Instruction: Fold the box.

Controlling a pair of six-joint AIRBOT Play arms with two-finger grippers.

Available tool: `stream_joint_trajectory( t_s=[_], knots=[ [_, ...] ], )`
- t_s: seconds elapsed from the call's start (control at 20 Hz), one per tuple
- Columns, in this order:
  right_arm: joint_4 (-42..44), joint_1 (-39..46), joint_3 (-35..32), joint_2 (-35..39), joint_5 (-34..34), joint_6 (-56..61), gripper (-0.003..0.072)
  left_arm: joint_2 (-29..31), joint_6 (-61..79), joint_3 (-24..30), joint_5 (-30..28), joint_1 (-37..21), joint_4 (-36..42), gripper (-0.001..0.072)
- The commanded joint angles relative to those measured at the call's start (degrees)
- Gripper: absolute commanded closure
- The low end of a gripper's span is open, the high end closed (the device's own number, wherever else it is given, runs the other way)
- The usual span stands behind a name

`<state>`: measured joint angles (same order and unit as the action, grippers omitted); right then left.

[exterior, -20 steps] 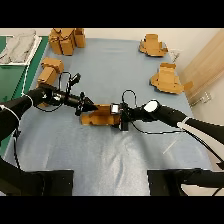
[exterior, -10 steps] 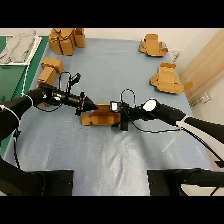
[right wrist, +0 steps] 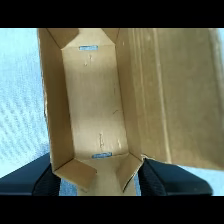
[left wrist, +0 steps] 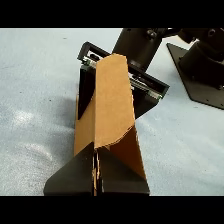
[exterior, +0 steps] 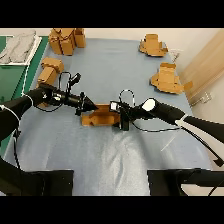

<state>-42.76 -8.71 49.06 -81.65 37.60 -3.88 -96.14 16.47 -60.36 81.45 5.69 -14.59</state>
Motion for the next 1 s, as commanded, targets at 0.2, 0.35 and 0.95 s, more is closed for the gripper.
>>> stream_joint_trajectory(
  t_s=[0.2,0.35,0.95],
  knots=[
    [-3.2,0.0,2.1,-1.2,4.3,0.4,0.0064,0.0,-0.1,0.0,0.0,0.0,0.0,0.0689],
    [-5.2,-0.1,4.0,-2.8,6.5,2.7,0.0063,0.0,-0.1,0.0,-0.3,0.0,0.0,0.0689],
    [-5.9,0.0,4.4,-3.2,7.2,4.7,0.0175,0.0,-0.1,0.0,-0.5,0.0,-0.1,0.0689]
  ],
)
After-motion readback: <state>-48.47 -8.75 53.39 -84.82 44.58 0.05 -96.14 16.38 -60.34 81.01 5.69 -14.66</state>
